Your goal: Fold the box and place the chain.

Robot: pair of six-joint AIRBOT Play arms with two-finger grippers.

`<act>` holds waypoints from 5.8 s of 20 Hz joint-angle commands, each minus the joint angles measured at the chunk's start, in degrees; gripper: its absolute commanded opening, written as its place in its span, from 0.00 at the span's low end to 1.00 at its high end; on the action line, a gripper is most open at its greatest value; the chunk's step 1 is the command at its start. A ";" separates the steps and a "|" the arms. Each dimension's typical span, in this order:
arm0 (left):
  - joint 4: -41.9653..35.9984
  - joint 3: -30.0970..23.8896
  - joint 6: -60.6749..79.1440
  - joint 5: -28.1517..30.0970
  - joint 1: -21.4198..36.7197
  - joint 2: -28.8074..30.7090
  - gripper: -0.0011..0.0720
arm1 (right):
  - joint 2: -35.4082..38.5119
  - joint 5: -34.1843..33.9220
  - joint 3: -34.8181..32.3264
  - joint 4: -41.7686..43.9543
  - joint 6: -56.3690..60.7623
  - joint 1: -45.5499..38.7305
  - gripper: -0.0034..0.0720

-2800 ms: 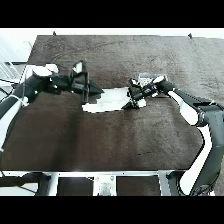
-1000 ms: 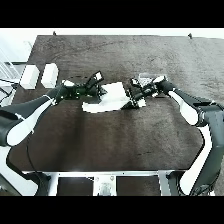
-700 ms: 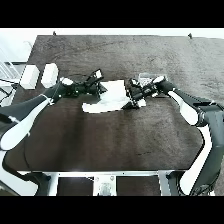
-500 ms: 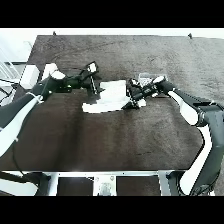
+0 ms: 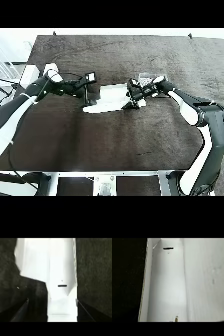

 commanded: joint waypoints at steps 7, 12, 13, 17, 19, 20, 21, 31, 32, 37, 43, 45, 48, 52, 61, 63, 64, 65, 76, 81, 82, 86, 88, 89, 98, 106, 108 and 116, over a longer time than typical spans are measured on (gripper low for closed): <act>5.33 -0.59 -3.78 8.35 -4.76 -4.85 0.92 | -0.02 0.02 -0.02 0.04 0.02 0.02 0.71; 4.90 -0.59 -3.76 7.52 -4.79 -5.25 0.75 | -0.02 0.02 -0.02 0.02 0.02 0.02 0.71; 4.79 -0.59 -3.69 7.43 -4.79 -5.25 0.74 | -0.02 0.02 -0.02 0.04 0.02 0.02 0.71; 3.85 -0.59 -3.54 7.04 -4.90 -5.25 0.43 | -0.02 0.02 -0.02 0.04 0.02 0.02 0.71; 3.43 -0.59 -3.43 7.50 -5.27 -5.25 0.41 | -0.02 0.02 -0.02 0.04 0.02 0.02 0.71; 3.43 -0.59 -2.99 7.87 -5.73 -5.25 0.41 | -0.02 0.02 -0.02 0.04 0.02 0.02 0.71; 3.43 -0.59 -2.99 8.66 -6.21 -5.25 0.41 | -0.02 0.02 -0.02 0.04 0.02 0.02 0.71; -4.00 -0.59 3.69 13.14 -7.08 -5.25 0.18 | -0.02 0.02 -0.02 0.04 0.02 0.02 0.71; -4.61 -0.59 4.66 13.35 -7.08 -5.27 0.18 | -0.02 0.02 -0.02 0.04 0.02 0.02 0.71; -4.90 -0.57 4.63 13.35 -6.91 -8.35 0.29 | -0.02 0.02 -0.02 0.02 0.02 0.02 0.71; -10.14 -0.52 11.98 15.93 -6.88 -8.83 0.69 | -0.02 0.02 -0.02 0.04 0.02 0.02 0.71; -11.19 -0.52 13.55 15.91 -6.88 -8.83 0.69 | -0.02 0.02 -0.02 0.04 0.02 0.02 0.71; -13.79 -0.52 16.72 15.91 -6.88 -9.20 0.68 | -0.02 0.02 -0.02 0.04 0.02 0.02 0.71; -16.11 -0.52 19.02 15.15 -6.91 -10.23 0.68 | -0.02 0.02 -0.02 0.02 0.02 0.02 0.71; -17.59 -0.52 19.87 14.88 -6.88 -10.23 0.79 | -0.02 0.02 -0.02 0.04 0.02 0.02 0.71; -17.57 -0.52 19.87 14.95 -6.88 -10.23 0.79 | -0.02 0.02 -0.02 0.04 0.02 0.02 0.71; -17.55 -0.52 19.87 14.95 -6.88 -10.23 0.79 | -0.02 0.02 -0.02 0.04 0.02 0.02 0.71; -17.55 -0.52 19.87 14.99 -6.88 -10.21 0.79 | -0.02 0.02 -0.02 0.04 0.02 0.02 0.71; -10.69 -0.55 10.99 12.98 -6.47 -7.23 0.04 | -0.02 0.02 -0.02 0.04 0.02 0.02 0.71; -11.04 -0.55 7.17 4.15 -3.06 -3.65 0.04 | -0.02 0.02 -0.02 0.04 0.02 0.02 0.71; -11.13 -0.55 6.88 2.51 -2.60 -2.49 0.04 | -0.02 0.02 -0.02 0.04 0.04 0.02 0.71; -11.17 -0.57 5.01 -3.50 -1.27 3.21 0.04 | -0.02 0.02 -0.02 0.04 0.02 0.02 0.71; -10.99 -0.68 0.70 -7.30 0.74 5.33 0.04 | -0.02 0.02 -0.02 0.04 0.02 0.02 0.71; -10.91 -0.94 -1.86 -8.92 1.92 5.86 0.04 | -0.02 0.02 -0.02 0.04 0.02 0.02 0.71; -11.87 -15.30 -34.07 1.49 7.02 15.54 0.03 | -0.02 0.02 -0.02 0.04 0.02 0.02 0.71; -11.61 -18.91 -51.32 7.19 7.02 20.90 0.04 | -0.02 0.02 -0.02 0.04 0.02 0.02 0.71; -11.61 -19.65 -53.88 8.22 7.32 20.90 0.04 | -0.02 0.02 -0.02 0.04 0.02 0.02 0.71; -7.85 -24.79 -52.54 -0.74 17.90 20.94 0.04 | -0.02 0.02 -0.02 0.04 0.02 0.02 0.71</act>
